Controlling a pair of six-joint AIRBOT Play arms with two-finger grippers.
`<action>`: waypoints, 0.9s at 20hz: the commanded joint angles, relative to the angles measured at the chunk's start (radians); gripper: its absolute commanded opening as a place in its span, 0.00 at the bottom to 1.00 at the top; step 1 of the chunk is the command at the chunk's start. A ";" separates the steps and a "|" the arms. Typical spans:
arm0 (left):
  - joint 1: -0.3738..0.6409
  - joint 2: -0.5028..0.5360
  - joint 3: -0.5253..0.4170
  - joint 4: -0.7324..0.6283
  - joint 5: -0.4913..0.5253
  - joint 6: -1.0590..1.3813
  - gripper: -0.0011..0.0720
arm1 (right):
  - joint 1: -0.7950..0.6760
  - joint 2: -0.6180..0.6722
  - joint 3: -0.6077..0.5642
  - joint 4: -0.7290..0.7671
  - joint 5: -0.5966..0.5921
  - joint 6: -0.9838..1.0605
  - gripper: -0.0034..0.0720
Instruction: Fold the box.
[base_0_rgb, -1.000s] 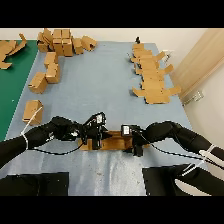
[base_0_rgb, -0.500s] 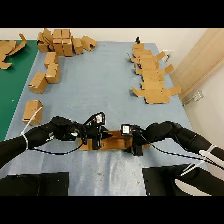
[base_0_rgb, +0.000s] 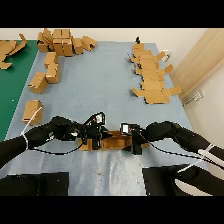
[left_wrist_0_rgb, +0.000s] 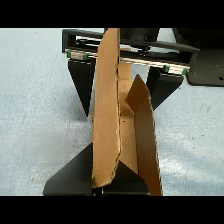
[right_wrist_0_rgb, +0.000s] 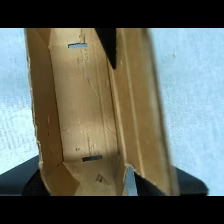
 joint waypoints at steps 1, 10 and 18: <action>0.000 0.001 0.001 0.000 0.000 0.000 0.03 | 0.003 -0.008 0.001 0.003 0.003 -0.002 0.98; 0.000 0.001 0.000 0.000 0.000 0.000 0.03 | 0.003 -0.008 0.001 0.007 -0.004 -0.002 0.82; 0.000 0.001 0.001 0.000 0.000 0.000 0.03 | 0.003 -0.016 0.001 0.007 -0.004 -0.002 0.82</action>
